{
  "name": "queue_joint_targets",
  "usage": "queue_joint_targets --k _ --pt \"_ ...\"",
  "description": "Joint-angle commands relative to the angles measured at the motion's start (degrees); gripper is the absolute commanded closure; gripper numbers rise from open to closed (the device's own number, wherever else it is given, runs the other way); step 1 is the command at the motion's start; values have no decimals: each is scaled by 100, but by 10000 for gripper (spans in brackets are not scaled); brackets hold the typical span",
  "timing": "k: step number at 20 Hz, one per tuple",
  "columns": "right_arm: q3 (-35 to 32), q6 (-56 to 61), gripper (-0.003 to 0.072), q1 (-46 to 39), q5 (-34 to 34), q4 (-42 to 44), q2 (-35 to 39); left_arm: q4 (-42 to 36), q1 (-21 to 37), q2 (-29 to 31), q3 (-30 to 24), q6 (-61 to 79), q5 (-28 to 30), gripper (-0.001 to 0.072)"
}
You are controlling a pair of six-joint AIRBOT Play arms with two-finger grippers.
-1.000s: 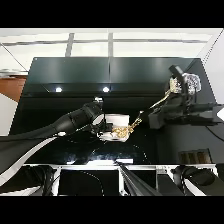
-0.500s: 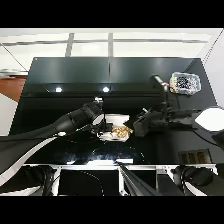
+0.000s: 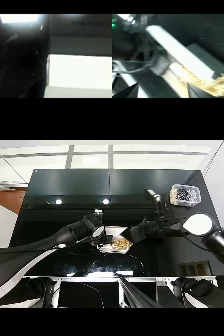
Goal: Fold the box and place the chain.
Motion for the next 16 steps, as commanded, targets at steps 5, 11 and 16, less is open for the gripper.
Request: queue_joint_targets --k 5,11,16 --pt "-1150 -1947 19 -1416 -177 -1187 374 2 2 -4 0 0 -4 677" --pt "-2275 -5447 -19 -774 -1869 -595 210 0 0 -4 0 -2 9 677" --pt "-2269 -7759 -19 -527 -1808 1010 -588 0 2 -4 0 -2 4 677"
